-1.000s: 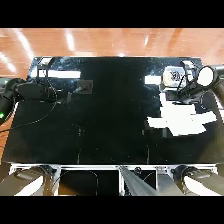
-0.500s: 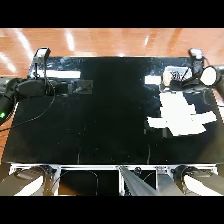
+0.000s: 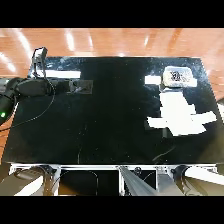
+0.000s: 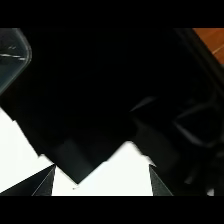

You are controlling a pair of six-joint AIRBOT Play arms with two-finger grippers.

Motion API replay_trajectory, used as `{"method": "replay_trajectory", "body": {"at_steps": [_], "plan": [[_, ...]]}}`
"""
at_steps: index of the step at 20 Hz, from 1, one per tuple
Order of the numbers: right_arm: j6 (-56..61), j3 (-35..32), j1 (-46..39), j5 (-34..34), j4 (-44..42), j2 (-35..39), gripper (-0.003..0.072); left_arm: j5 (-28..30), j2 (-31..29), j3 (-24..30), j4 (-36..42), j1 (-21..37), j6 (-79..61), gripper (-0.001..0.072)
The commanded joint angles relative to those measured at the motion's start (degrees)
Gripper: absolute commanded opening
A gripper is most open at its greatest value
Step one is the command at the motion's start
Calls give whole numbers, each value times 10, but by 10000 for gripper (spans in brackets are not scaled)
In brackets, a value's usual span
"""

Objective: Fold the box and place the chain.

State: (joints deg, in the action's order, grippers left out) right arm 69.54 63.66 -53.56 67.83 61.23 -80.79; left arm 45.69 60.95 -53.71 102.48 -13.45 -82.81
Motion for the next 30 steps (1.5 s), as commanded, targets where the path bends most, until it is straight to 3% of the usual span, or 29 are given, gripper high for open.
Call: {"method": "replay_trajectory", "body": {"at_steps": [1, 3, 5, 11, 14, 20, 21, 22, 23, 30], "plan": [[-104, 32, -162, 121, -116, -78, 719, 3, 0, 0, 5, 0, 19, 615], [-125, 64, -185, 191, -100, -119, 719, 3, 2, 0, 7, 0, 24, 615], [-129, 75, -177, 204, -107, -150, 719, 4, 4, 0, 17, -3, 23, 616], [-132, 142, -50, 242, -62, -231, 719, 9, 9, 0, 20, -17, 23, 615], [-132, 145, 10, 250, -11, -248, 719, 25, 9, 0, 19, -17, 23, 615], [-132, 145, 47, 284, -7, -254, 717, 38, 10, 0, 19, -17, 23, 615], [-135, 145, 48, 286, -7, -253, 483, 38, 11, 0, 19, -17, 23, 615], [-136, 145, 48, 286, -8, -250, 128, 38, 11, 0, 19, -17, 23, 615], [-146, 145, 48, 292, -8, -247, 17, 38, 11, 0, 19, -17, 23, 615], [-176, 138, 77, 293, -64, -206, 33, 31, 11, 0, 19, -17, 23, 613]]}}
